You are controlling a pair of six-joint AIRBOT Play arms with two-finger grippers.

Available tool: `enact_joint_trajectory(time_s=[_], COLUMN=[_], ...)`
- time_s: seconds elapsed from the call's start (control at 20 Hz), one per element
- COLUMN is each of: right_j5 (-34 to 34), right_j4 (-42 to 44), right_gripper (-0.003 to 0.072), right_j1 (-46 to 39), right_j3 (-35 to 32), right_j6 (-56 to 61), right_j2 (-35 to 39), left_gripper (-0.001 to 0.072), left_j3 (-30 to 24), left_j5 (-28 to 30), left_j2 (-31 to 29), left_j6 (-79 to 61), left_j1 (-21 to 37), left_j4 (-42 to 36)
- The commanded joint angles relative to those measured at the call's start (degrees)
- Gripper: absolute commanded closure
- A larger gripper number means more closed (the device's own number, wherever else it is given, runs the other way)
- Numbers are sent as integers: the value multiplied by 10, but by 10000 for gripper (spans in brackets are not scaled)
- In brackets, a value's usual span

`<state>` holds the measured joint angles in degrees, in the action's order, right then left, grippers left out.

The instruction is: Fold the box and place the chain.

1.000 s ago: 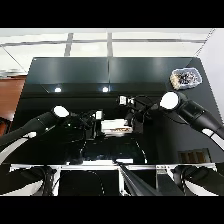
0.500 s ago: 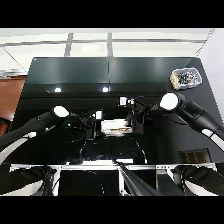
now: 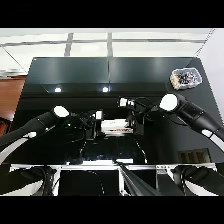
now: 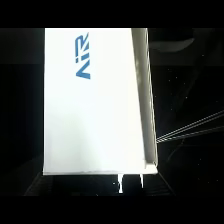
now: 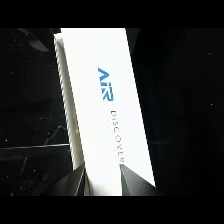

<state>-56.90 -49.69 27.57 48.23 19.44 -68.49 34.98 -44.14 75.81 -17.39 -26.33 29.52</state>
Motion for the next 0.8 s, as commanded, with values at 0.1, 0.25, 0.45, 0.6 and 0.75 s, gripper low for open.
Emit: enact_joint_trajectory(time_s=[0.1,0.25,0.45,0.6,0.75], right_j5=[-10,-11,-12,-12,-12], right_j4=[0,0,0,0,0], right_gripper=[448,446,407,407,407], right_j1=[1,1,1,1,1], right_j3=[0,0,0,0,0], right_j6=[0,0,1,3,3], right_j2=[0,0,0,0,0], left_gripper=[230,230,230,230,230], left_j3=[0,0,0,0,0], left_j5=[0,0,0,0,0], left_j2=[0,0,0,0,0], left_j6=[0,0,0,0,0], left_j1=[0,0,0,0,0], left_j4=[0,0,0,0,0])
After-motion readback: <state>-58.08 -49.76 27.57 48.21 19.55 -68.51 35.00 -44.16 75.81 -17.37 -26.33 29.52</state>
